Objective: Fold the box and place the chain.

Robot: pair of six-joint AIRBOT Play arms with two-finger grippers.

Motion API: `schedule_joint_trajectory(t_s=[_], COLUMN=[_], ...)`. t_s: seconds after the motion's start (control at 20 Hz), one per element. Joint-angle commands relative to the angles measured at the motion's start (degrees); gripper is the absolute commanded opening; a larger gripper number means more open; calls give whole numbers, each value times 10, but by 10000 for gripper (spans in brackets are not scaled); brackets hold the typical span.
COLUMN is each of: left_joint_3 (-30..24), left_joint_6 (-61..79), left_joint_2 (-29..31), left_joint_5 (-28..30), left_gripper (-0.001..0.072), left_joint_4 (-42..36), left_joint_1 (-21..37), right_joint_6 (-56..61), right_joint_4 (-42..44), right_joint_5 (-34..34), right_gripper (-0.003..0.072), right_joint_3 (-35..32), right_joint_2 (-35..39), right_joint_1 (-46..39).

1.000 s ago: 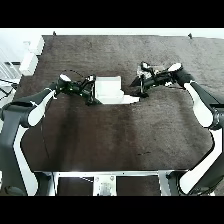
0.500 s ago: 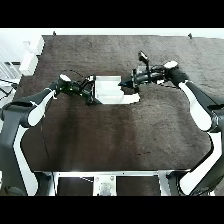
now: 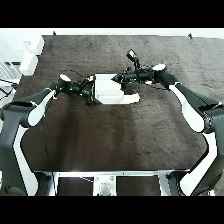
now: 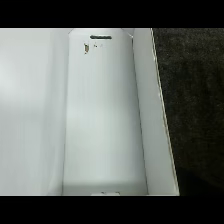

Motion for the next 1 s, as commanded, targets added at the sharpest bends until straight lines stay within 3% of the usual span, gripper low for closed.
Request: schedule_joint_trajectory(t_s=[0.0, 0.95], left_joint_3=[0, 0], left_joint_6=[0, 0], left_joint_2=[0, 0], left_joint_5=[0, 0], left_gripper=[395, 395], left_joint_4=[0, 0], left_joint_1=[0, 0], right_joint_6=[40, 79], right_joint_4=[-5, -29], right_joint_5=[-71, -88], right_gripper=[9, 9], right_joint_3=[0, 3], right_joint_2=[-9, -43], right_joint_1=[3, 2])
